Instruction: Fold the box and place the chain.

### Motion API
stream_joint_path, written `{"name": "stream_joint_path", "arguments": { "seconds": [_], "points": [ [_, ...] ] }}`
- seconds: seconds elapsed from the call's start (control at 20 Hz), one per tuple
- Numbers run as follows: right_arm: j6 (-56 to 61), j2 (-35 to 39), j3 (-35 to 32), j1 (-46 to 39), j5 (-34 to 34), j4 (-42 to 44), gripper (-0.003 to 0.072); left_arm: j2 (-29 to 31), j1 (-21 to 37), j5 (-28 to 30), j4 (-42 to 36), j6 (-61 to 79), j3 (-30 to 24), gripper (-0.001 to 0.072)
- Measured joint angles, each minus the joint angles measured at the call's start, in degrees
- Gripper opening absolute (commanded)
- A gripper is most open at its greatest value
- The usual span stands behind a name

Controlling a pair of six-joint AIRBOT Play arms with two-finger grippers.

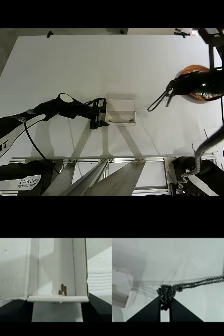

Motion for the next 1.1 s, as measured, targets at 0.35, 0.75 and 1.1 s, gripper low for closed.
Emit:
{"name": "stream_joint_path", "arguments": {
  "seconds": [0.35,0.75,1.1],
  "points": [
    [7.3,-0.28,-0.13,14.73,-1.73,-1.38,0.001,0.0,0.0,0.0,0.0,0.0,0.0,0.0274],
    [13.09,-1.33,-1.92,24.92,-5.38,-1.75,0.001,0.0,0.0,0.0,0.0,0.0,0.0,0.0274],
    [16.39,-1.75,-2.43,29.57,-8.17,-1.95,0.001,0.0,0.0,0.02,0.0,0.0,0.0,0.0274]
  ]
}}
